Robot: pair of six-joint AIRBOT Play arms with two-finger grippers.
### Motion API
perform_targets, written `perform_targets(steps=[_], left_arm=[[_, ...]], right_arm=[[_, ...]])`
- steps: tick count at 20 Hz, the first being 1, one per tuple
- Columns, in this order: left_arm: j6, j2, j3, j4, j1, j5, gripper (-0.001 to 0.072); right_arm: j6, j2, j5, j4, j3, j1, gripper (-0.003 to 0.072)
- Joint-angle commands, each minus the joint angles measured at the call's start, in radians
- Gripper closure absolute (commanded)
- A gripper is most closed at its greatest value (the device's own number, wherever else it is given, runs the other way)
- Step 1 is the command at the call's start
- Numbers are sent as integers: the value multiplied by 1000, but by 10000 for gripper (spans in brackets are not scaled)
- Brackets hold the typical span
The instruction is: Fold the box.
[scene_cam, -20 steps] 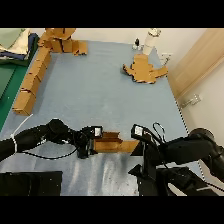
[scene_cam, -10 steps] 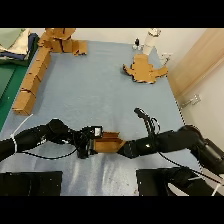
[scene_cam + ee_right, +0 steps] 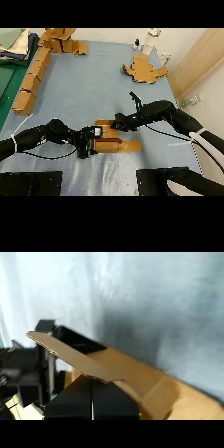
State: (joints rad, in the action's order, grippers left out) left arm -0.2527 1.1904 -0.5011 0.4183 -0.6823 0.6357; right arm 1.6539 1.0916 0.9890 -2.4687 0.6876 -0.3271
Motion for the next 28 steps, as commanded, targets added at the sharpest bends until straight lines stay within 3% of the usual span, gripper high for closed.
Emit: perform_targets(steps=[1, 5, 13, 16, 19, 22, 25, 28], left_arm=[[-1, 0, -1, 1, 0, 0, 180], [-1, 0, -1, 1, 0, 0, 180], [-1, 0, -1, 1, 0, 0, 180], [-1, 0, -1, 1, 0, 0, 180], [-1, 0, -1, 1, 0, 0, 180], [-1, 0, -1, 1, 0, 0, 180], [-1, 0, 0, 1, 0, 0, 180], [-1, 0, 0, 1, 0, 0, 180]], right_arm=[[97, 141, -1, -19, 11, 54, 687], [171, 263, 24, -22, 11, 45, 687], [233, 255, 59, -19, 13, 46, 687], [251, 156, 64, -5, 13, 53, 687], [258, -31, 80, 103, 13, 68, 686], [288, -225, 217, 256, 9, 43, 686], [412, -378, 362, 313, -45, -68, 683], [479, -405, 339, 549, -123, -168, 315]])
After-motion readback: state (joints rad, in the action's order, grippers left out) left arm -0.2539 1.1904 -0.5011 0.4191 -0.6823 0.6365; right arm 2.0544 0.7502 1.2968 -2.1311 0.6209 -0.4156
